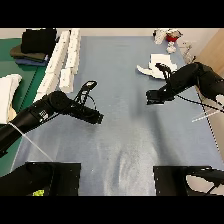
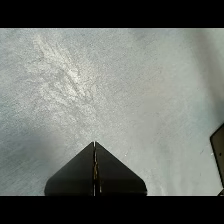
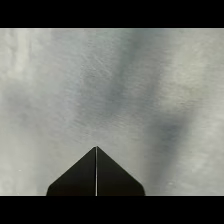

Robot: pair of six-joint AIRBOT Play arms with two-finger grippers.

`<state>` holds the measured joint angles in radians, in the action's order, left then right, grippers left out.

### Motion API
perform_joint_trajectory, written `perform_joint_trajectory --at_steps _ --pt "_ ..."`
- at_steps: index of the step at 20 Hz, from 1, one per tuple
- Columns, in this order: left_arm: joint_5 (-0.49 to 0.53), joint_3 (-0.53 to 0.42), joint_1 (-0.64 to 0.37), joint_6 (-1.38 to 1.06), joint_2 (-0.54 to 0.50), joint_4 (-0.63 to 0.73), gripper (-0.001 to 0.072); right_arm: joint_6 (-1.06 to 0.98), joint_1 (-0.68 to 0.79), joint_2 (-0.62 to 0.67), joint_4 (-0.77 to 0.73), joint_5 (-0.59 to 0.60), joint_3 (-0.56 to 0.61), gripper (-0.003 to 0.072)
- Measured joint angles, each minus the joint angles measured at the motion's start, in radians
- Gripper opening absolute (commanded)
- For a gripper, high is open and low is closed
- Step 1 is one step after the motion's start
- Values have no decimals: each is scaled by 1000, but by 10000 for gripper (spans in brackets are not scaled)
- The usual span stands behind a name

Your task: Fold the box.

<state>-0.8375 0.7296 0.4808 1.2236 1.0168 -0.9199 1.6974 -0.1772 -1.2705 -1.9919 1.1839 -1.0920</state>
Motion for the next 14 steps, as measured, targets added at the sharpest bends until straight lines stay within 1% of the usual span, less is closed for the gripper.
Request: perform_joint_trajectory --at_steps 4,6,7,8,10,14 --pt "0 0 0 0 0 0 12 -78 -2 0 -37 -20 0 6" --pt "0 0 0 0 0 0 12 -110 2 -4 -37 -61 -4 108" --pt "0 0 0 0 0 0 12 -123 15 -13 -23 -100 -19 190" --pt "0 0 0 0 0 0 12 -145 42 -32 11 -135 -50 307" --pt "0 0 0 0 0 0 12 -183 127 -104 74 -154 -152 315" --pt "0 0 0 0 0 0 12 -224 351 -327 131 -113 -409 315"
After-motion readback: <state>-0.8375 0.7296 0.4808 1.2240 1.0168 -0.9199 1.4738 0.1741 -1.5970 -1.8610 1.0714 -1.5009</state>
